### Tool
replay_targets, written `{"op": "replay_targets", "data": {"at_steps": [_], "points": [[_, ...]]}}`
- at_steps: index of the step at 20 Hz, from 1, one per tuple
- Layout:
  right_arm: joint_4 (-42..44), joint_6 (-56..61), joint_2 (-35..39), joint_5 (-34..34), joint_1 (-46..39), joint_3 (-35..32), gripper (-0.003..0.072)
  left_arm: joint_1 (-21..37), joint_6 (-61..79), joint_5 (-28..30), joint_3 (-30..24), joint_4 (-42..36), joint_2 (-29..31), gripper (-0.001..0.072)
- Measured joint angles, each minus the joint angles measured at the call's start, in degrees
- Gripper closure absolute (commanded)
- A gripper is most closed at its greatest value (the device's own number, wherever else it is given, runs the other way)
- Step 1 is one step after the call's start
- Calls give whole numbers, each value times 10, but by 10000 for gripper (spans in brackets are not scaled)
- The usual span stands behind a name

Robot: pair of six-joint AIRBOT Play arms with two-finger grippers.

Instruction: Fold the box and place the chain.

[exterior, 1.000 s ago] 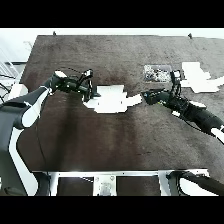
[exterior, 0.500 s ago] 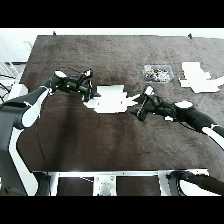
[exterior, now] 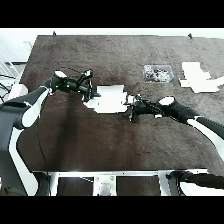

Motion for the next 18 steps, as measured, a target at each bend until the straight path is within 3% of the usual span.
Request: {"op": "replay_targets", "data": {"at_steps": [7, 18], "points": [[-17, 0, -52, -15, 7, 55, 70, 0, 0, 0, 0, 0, 0, 691], [-19, 19, -62, -11, -16, 115, 70, 0, 0, 0, 0, -1, 0, 691]]}}
